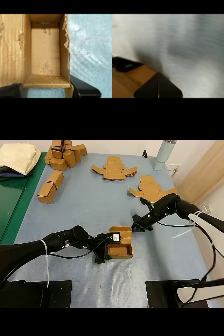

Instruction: Fold the box.

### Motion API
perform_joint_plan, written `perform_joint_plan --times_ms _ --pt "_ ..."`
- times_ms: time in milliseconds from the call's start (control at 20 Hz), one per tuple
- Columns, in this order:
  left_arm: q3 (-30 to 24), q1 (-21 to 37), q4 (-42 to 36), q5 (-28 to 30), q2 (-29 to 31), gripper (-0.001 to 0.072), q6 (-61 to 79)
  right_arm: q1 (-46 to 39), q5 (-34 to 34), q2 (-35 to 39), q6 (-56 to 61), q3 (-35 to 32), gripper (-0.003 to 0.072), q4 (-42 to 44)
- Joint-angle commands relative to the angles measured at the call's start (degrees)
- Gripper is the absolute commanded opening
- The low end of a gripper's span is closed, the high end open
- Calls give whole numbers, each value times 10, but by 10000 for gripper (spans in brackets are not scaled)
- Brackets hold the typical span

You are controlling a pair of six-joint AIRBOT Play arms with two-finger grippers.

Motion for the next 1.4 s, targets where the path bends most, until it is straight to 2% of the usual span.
perform_joint_plan --times_ms 0,150,300,700,900,1150,1350 --pt "0 0 0 0 0 525 0 -18 -94 -61 -158 24 2 189" --pt "0 0 0 0 0 525 0 11 -131 -59 -198 24 2 182" --pt "0 0 0 0 0 525 0 41 -127 -43 -212 12 2 153" --pt "0 0 0 0 0 525 0 101 -27 72 -274 -133 2 146" --pt "0 0 0 0 0 525 0 121 -7 97 -274 -164 2 127" --pt "0 0 0 0 0 525 0 156 51 104 -276 -193 2 88" --pt "0 0 0 0 0 525 0 174 88 131 -275 -197 1 76"
